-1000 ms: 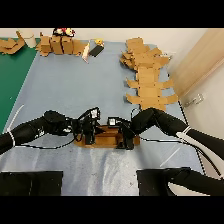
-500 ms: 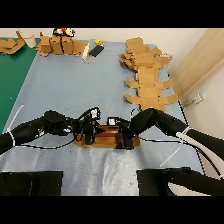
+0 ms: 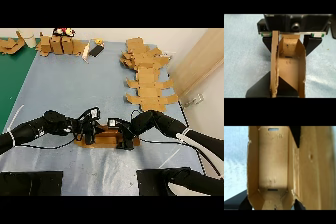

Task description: Fold the box.

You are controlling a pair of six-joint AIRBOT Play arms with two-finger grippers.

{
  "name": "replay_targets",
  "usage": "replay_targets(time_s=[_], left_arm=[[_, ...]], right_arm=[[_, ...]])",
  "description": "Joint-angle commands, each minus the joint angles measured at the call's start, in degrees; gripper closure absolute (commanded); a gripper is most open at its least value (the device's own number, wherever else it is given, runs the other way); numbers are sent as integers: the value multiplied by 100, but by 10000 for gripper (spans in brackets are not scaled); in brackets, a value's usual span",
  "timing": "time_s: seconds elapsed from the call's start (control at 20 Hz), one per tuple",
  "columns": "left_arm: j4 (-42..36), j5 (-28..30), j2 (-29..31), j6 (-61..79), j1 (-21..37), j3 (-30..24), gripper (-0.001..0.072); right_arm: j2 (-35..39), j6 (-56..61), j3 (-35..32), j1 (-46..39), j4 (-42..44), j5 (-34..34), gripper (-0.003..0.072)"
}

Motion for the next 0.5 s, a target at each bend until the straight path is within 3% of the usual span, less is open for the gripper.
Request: replay_targets(time_s=[0.0,0.45], left_arm=[[4,-7,0,2,4,7,699],[4,-7,2,2,4,7,700]], right_arm=[[-2,2,-7,-4,4,76,67],[-2,2,-7,-2,7,74,147]])
